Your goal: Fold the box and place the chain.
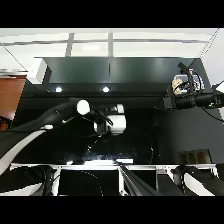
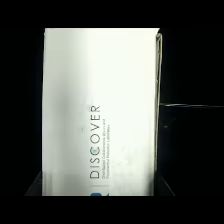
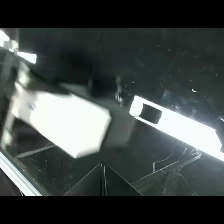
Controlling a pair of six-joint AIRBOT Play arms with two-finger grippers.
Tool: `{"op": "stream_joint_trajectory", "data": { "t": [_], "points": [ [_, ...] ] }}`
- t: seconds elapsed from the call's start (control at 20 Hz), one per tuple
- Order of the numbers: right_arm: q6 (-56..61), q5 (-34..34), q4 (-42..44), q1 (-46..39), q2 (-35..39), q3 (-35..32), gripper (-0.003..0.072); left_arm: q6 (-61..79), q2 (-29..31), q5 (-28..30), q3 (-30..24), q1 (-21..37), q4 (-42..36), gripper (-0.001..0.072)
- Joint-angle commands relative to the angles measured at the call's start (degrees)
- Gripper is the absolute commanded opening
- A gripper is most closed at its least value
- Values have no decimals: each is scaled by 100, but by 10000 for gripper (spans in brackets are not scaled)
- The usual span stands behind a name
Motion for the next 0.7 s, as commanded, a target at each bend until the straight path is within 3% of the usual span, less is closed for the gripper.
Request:
{"op": "stream_joint_trajectory", "data": {
  "t": [0.0, 0.2, 0.4, 0.55, 0.65],
  "points": [
    [17, -13, -2, 0, 2, 4, 9, -1482, 507, -437, 17, 914, 778, 239],
    [15, -101, -4, 0, 2, 4, 9, -2876, 793, -1274, 17, 3156, 1360, 239],
    [17, -310, -22, 4, 0, 4, 9, -3685, 800, -1556, 17, 5455, 1381, 239],
    [17, -450, -20, 4, 0, 4, 9, -3703, 796, -1132, 22, 6564, 1353, 240],
    [22, -494, -17, 7, 0, 4, 9, -3676, 767, -603, 46, 6881, 1351, 239]
  ]
}}
